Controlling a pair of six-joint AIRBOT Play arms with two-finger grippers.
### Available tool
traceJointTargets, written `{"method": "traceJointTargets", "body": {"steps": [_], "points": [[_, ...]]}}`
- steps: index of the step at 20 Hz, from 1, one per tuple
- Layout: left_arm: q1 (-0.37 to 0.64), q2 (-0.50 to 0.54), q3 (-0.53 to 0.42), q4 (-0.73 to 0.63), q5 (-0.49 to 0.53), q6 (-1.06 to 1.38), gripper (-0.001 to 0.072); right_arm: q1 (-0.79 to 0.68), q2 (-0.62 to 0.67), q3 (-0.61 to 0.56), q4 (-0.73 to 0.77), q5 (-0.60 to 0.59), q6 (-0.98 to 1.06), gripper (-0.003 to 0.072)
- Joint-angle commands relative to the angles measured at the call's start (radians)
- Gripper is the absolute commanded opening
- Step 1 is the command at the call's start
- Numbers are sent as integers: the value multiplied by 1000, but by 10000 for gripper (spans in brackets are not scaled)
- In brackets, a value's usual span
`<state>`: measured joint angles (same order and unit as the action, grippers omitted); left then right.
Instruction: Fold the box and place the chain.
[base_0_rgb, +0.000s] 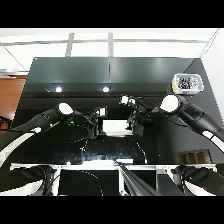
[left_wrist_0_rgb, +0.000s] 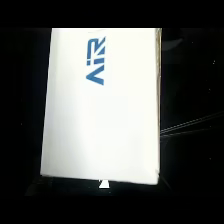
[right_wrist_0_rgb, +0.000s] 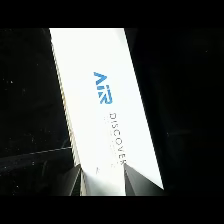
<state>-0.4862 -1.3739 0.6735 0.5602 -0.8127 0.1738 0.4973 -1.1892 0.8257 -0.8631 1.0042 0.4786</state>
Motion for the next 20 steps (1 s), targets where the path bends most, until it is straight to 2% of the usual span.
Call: {"method": "traceJointTargets", "body": {"steps": [1, 9, 13, 15, 16, 17, 18, 20], "points": [[0, 0, 0, 0, 0, 1, 407, 0, -1, -10, -2, 1, 7, 328], [0, 0, 0, 0, 0, 1, 407, 19, -3, -34, 2, -50, 9, 327], [0, 0, 0, 0, 0, 1, 407, -11, 51, -1, -4, -2, 148, 327], [0, 0, 0, 0, 0, 1, 407, -58, 98, 2, -2, 46, 319, 324], [0, 0, 0, 0, 0, 1, 407, -91, 106, 0, 0, 91, 479, 195], [0, 0, 0, 0, 0, 1, 407, -122, 103, -14, 28, 143, 610, 10], [0, 0, 0, 0, 0, 1, 407, -143, 103, -50, 100, 166, 631, 2], [0, 0, 0, 0, 0, 1, 407, -149, 101, -137, 321, 108, 588, 2]]}}
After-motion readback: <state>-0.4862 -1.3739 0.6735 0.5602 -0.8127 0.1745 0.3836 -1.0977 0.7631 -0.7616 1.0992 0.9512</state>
